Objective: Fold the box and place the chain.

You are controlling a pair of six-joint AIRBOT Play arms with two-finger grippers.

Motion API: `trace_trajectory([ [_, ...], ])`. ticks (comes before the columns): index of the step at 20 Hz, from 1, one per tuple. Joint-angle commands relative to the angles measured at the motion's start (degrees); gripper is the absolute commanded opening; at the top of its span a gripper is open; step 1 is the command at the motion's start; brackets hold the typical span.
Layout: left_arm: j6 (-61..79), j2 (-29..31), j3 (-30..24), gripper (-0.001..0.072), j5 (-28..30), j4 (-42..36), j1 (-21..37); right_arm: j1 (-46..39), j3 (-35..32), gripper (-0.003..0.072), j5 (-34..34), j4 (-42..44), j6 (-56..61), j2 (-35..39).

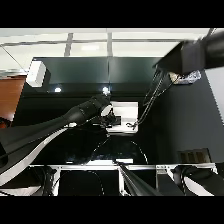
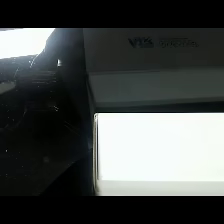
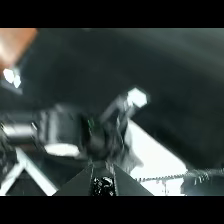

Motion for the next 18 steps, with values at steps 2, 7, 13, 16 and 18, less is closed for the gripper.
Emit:
trace_trajectory([
  [2, 0.0, 0.0, 0.1, 0.0031, 0.0, 0.0, 0.0, 0.0, -11.7, 0.0017, -0.1, 4.3, -0.6, 2.9],
  [7, 0.0, 0.0, 0.1, 0.0031, 0.0, 0.0, 0.0, 0.0, -23.7, 0.0017, -7.4, 17.3, -5.3, 3.0],
  [13, 0.0, 0.0, 0.1, 0.0031, 0.1, 0.0, 0.0, 0.1, -38.9, 0.0017, -18.9, 16.8, -5.7, 3.0],
  [16, 0.0, 0.0, 0.1, 0.0031, 0.1, 0.0, 0.0, 1.5, -47.2, 0.0018, -27.6, 16.6, -4.8, 2.8],
  [18, 0.0, 0.0, 0.1, 0.0031, 0.1, 0.0, 0.0, 2.2, -50.6, 0.0019, -30.3, 15.8, -4.8, 2.6],
])
